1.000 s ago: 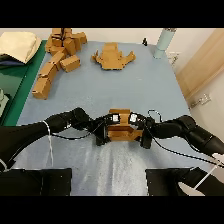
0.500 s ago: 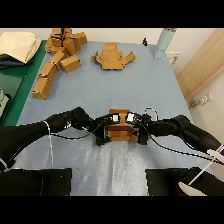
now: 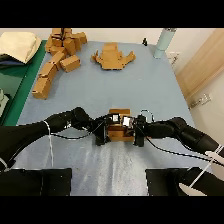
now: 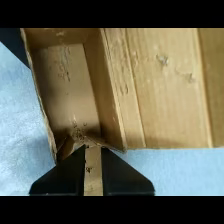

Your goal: Fold the box.

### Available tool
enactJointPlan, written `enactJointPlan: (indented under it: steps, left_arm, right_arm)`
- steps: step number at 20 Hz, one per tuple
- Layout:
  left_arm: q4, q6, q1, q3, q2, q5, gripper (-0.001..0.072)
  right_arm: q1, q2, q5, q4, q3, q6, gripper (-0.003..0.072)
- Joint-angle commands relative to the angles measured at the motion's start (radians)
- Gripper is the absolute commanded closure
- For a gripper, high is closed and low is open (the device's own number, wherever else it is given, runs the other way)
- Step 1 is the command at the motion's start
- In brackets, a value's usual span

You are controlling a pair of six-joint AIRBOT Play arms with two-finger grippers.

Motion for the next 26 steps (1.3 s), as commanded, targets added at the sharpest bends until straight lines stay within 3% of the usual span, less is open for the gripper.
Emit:
enactJointPlan:
  steps: [1,7,8,9,10,13,15,20,21,22,23,24,26]
  left_arm:
    - [0.001,0.000,-0.001,0.000,0.000,-0.002,0.0288]
    - [0.001,0.000,-0.001,0.000,-0.002,-0.002,0.0288]
    - [0.001,0.000,-0.001,0.000,-0.002,-0.002,0.0288]
    - [0.001,0.000,-0.001,0.000,-0.002,-0.002,0.0287]
    - [0.001,0.000,-0.001,0.000,-0.002,-0.002,0.0288]
    - [0.000,0.000,-0.001,0.000,-0.002,-0.002,0.0287]
    - [0.000,0.000,-0.001,0.000,-0.002,-0.002,0.0288]
    - [0.000,0.000,-0.001,0.000,-0.002,-0.002,0.0288]
    - [0.000,0.000,-0.001,0.000,-0.002,-0.002,0.0288]
    - [0.000,0.000,-0.001,0.000,-0.002,-0.002,0.0288]
    - [0.000,0.000,-0.001,0.000,-0.002,-0.002,0.0288]
    - [0.000,0.000,-0.001,0.000,-0.002,-0.002,0.0288]
    - [0.000,0.000,-0.001,0.000,-0.002,-0.002,0.0288]
  right_arm:
    - [0.008,-0.001,0.038,0.012,0.000,-0.004,0.0539]
    - [0.008,-0.001,0.035,0.052,0.000,-0.004,0.0524]
    - [0.008,-0.001,0.034,0.052,0.000,-0.004,0.0497]
    - [0.008,-0.002,0.034,0.052,0.000,-0.004,0.0348]
    - [0.008,-0.007,0.032,0.052,0.000,-0.004,0.0299]
    - [0.008,-0.028,0.033,0.052,0.000,-0.004,0.0293]
    - [0.008,-0.041,0.032,0.061,0.000,-0.004,0.0108]
    - [0.008,-0.042,0.024,0.061,0.000,-0.003,0.0087]
    - [0.008,-0.037,0.017,0.059,0.000,0.013,0.0115]
    - [0.008,-0.026,0.007,0.034,0.001,0.070,0.0222]
    - [0.007,-0.008,-0.020,-0.024,0.003,0.145,0.0434]
    - [0.007,0.015,-0.064,-0.113,0.010,0.242,0.0558]
    - [0.007,0.065,-0.140,-0.309,0.021,0.506,0.0680]
